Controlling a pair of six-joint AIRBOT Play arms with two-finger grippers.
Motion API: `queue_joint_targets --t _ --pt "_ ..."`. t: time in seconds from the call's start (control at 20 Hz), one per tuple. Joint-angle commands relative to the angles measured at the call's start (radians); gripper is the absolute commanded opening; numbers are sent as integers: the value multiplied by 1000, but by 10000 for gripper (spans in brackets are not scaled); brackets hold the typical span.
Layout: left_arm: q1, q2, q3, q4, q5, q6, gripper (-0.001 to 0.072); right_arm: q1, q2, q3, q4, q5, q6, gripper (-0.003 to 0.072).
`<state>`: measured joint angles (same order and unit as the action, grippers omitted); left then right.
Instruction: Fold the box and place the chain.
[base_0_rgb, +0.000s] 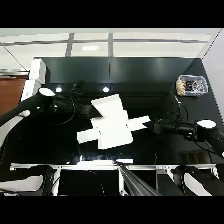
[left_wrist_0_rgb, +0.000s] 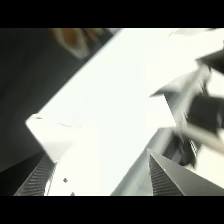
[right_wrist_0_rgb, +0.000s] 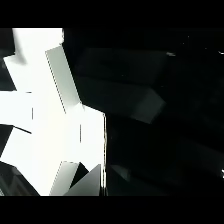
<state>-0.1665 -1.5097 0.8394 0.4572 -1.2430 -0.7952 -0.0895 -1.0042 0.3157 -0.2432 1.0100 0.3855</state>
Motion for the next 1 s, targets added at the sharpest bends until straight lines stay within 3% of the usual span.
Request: queue_joint_targets --t 0.0,0.05,0.2,0.25,0.35,0.4,0.95 --pt "-3 -127 56 -45 -203 100 633 4 1 -1 0 -1 0 13" --pt "-13 -143 68 -40 -212 117 553 4 1 -1 0 -1 0 12" --pt "-77 -165 122 77 -181 120 497 4 1 -1 0 -2 0 12" --pt "-104 -165 147 140 -175 122 441 4 1 0 0 -2 0 12" --pt "-145 -165 189 235 -188 167 144 4 1 0 0 -2 0 13" --pt "-154 -165 202 253 -185 176 75 4 1 0 0 -2 0 13" --pt "-114 -165 212 164 -175 186 68 4 1 0 -56 -2 4 13"
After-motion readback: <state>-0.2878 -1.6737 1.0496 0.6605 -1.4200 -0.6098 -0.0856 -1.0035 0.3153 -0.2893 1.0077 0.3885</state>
